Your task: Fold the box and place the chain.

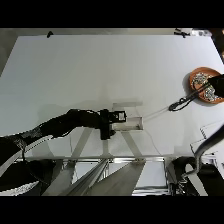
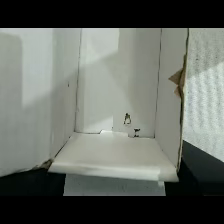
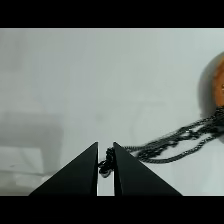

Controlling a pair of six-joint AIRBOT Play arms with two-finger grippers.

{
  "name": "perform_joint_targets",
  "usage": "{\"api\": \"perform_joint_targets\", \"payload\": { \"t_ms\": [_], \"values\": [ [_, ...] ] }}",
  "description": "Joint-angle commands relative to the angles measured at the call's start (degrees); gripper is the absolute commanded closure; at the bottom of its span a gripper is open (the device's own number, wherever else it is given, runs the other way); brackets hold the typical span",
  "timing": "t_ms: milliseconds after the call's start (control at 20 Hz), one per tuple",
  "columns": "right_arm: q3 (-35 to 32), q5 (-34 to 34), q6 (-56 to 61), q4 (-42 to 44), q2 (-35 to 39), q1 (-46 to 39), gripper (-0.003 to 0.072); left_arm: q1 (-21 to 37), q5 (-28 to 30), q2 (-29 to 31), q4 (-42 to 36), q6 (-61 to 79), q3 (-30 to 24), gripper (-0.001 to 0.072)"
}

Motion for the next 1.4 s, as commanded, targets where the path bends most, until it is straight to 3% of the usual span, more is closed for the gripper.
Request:
{"api": "perform_joint_targets", "payload": {
  "t_ms": [0,350,600,800,1100,1350],
  "values": [
    [-0.1,2.3,0.3,7.8,2.4,3.6,0.0671,0.0,0.0,0.0,0.0,0.0,0.0,0.0455],
    [-1.5,0.7,4.6,9.9,3.5,19.5,0.0671,0.0,0.0,0.0,0.0,0.0,0.0,0.0455],
    [-11.0,-5.6,11.3,-0.7,3.5,32.2,0.0671,0.0,0.0,0.0,0.0,0.0,0.0,0.0455],
    [-19.5,-17.0,15.4,0.6,2.9,38.0,0.0672,0.0,0.0,0.0,0.0,0.0,0.0,0.0455],
    [-23.5,-27.9,18.7,0.5,-8.7,47.6,0.0671,0.0,0.0,0.0,0.0,0.0,0.0,0.0455],
    [-23.5,-28.7,21.0,0.3,-16.5,48.1,0.0671,0.0,0.0,0.0,0.0,0.0,0.0,0.0455]
  ]
}}
